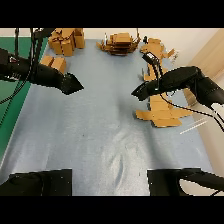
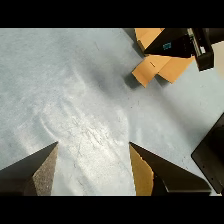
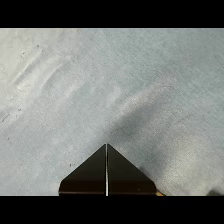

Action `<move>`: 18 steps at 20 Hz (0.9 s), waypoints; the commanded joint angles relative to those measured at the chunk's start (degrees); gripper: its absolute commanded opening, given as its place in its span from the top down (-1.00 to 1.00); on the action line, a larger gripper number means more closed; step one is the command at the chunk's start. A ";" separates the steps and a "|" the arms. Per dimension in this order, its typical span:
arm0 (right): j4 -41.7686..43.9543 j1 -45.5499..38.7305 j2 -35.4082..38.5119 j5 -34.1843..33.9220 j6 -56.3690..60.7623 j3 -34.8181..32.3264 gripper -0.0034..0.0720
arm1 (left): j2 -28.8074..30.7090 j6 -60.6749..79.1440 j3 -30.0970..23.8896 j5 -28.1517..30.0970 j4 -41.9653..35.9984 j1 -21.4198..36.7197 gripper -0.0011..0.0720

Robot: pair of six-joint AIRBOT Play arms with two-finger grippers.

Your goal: Fold the box.

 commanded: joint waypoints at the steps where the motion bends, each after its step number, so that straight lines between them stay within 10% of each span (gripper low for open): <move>1: 0.02 0.00 -0.04 0.02 0.02 0.02 0.89 | 0.00 0.02 0.00 0.02 0.00 0.07 -0.88; 10: 0.02 -0.02 -0.04 -3.26 4.09 0.02 0.88 | 0.00 0.02 0.00 0.02 0.00 0.07 -0.88; 11: 0.00 -0.20 -0.02 -3.19 8.28 0.13 0.74 | 0.00 0.02 0.00 0.07 0.00 0.07 -0.88; 13: -0.33 -0.98 0.33 -4.09 18.16 0.52 -0.41 | 0.00 -0.02 0.00 0.22 -0.46 0.04 -0.88; 18: -11.72 -11.13 4.00 -18.32 29.68 12.46 -0.45 | -0.02 0.00 0.00 5.05 -3.85 0.04 -0.88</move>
